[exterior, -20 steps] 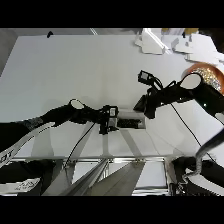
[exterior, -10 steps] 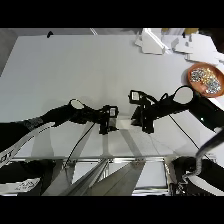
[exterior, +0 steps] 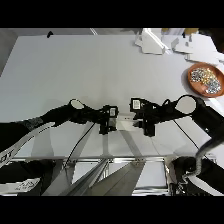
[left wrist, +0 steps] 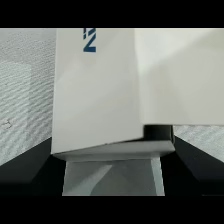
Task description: Fold the box and place the chain.
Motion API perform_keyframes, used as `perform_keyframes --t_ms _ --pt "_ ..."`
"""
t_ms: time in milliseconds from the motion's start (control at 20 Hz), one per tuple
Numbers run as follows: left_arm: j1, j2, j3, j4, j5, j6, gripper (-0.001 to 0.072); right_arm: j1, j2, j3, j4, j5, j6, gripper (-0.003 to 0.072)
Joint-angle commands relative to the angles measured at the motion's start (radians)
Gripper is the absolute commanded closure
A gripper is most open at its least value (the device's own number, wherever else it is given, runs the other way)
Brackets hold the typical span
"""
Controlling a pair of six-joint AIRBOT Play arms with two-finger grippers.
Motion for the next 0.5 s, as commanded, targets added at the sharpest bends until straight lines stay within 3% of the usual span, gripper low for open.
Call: perform_keyframes --t_ms 0,250,350,450 --pt "0.000 0.001 0.001 0.000 0.000 0.000 0.0574 0.002 0.023 -0.012 -0.048 -0.024 -0.004 0.0410" --pt "0.000 0.001 0.000 0.000 0.000 0.000 0.0574 0.043 0.023 -0.037 -0.093 -0.066 -0.003 0.0417" --pt "0.000 0.001 0.000 0.000 0.000 0.000 0.0574 0.043 0.023 -0.037 -0.101 -0.094 0.008 0.0498" --pt "0.000 0.001 0.001 0.000 0.000 0.000 0.0575 0.043 0.023 -0.036 -0.121 -0.103 0.016 0.0513"
